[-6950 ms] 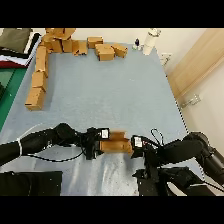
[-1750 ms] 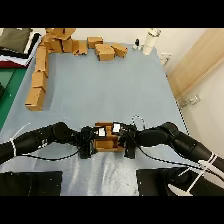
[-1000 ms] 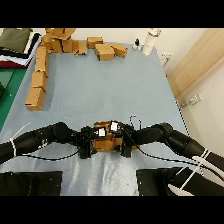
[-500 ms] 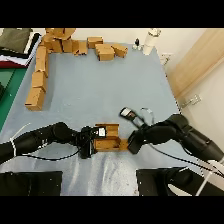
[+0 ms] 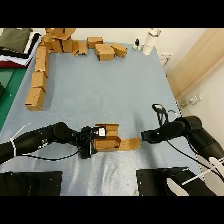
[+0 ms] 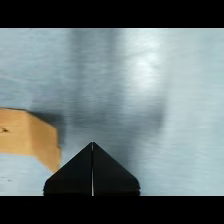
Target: Fold the box.
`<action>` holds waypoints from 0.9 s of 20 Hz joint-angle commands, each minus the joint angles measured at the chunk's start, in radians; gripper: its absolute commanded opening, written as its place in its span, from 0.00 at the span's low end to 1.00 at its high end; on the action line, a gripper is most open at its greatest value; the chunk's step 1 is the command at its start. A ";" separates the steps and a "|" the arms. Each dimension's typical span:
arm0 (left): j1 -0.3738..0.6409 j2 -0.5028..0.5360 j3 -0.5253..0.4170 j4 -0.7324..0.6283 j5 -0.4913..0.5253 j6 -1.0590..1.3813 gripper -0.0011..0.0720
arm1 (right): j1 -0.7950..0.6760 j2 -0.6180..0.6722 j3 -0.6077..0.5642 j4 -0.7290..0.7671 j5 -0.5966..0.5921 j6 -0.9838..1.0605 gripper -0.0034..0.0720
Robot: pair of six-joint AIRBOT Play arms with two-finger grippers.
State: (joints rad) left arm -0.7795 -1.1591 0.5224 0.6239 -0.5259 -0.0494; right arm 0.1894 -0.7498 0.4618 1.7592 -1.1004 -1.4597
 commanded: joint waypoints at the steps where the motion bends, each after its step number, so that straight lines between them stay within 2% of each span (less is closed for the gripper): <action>1: 0.000 0.000 0.000 0.000 0.000 0.000 0.66 | -0.031 -0.012 -0.081 0.246 0.100 -0.072 0.05; 7: 0.000 0.000 0.000 0.000 0.000 0.000 0.66 | -0.031 -0.011 -0.191 0.378 0.134 -0.159 0.05; 14: 0.000 0.000 0.000 0.000 0.000 0.000 0.66 | -0.031 0.020 -0.166 0.620 0.145 -0.327 0.05; 18: 0.000 0.000 0.000 0.000 0.000 0.001 0.66 | -0.031 0.072 -0.151 0.650 0.140 -0.346 0.05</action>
